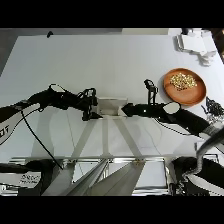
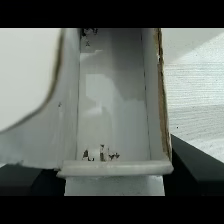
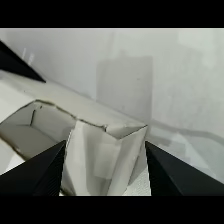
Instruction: Fold the box and place the chain.
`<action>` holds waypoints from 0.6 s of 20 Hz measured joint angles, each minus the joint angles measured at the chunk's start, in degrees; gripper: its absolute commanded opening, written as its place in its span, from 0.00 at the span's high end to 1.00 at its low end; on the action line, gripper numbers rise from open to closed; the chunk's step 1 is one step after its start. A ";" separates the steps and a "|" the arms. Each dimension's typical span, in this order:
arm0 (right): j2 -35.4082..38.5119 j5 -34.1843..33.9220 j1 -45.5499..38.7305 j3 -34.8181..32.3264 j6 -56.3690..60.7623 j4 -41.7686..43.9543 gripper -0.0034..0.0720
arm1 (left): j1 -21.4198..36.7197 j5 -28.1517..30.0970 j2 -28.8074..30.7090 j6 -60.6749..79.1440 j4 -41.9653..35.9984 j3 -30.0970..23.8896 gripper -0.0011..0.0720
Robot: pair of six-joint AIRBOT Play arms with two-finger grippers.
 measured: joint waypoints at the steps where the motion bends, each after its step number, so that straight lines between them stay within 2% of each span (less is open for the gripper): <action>1: -0.04 -0.66 0.61 0.33 2.14 -2.47 0.20 | 0.00 0.00 0.00 0.00 0.00 0.00 0.47; 5: -1.22 -0.61 2.99 3.30 14.51 -17.14 0.22 | 0.00 0.00 0.00 0.00 0.00 0.00 0.47; 12: -8.04 8.52 7.69 14.14 42.77 -46.38 0.26 | 0.00 0.00 0.00 0.00 -0.02 0.00 0.47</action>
